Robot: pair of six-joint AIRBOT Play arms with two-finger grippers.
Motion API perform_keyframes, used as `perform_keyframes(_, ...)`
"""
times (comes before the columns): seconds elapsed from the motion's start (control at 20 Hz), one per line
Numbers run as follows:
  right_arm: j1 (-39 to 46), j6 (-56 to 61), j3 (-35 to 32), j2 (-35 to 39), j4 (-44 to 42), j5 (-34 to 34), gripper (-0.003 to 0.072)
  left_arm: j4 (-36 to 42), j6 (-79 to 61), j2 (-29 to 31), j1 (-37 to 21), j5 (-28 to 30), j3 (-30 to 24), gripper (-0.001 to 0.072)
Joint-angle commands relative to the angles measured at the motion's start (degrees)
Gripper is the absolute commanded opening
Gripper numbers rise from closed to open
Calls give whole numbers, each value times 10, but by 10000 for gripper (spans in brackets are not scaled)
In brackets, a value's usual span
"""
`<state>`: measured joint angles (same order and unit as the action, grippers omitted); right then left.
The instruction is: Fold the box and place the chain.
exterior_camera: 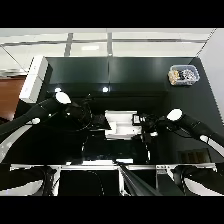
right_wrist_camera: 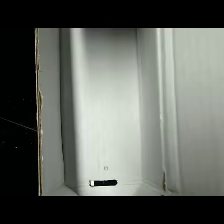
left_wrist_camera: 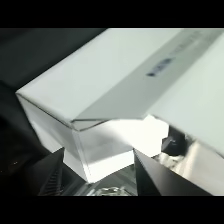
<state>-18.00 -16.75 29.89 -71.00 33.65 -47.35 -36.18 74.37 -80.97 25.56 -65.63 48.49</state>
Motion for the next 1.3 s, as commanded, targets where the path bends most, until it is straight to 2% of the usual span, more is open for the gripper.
perform_keyframes(0.0, 0, 0, 0, 0, 0, 0, 62, -115, 134, 0, 41, 21, 35, 481)
perform_keyframes(0.3, 0, 0, 0, 0, 0, 0, 62, -230, 307, 0, 103, 89, 45, 481)
perform_keyframes(0.65, 0, 0, 0, 0, 0, 0, 62, -310, 414, 0, 153, 94, 63, 481)
perform_keyframes(0.75, 0, 0, 0, 0, 0, 0, 62, -368, 468, -2, 168, 77, 78, 481)
perform_keyframes(1.0, 0, 0, 0, 0, 0, 0, 62, -479, 511, -59, 215, -42, 164, 481)
perform_keyframes(1.15, 0, 0, 0, 0, 0, 0, 62, -482, 540, -96, 237, -44, 206, 481)
perform_keyframes(1.25, 0, 0, 0, 0, 0, 0, 62, -500, 577, -103, 250, -35, 215, 481)
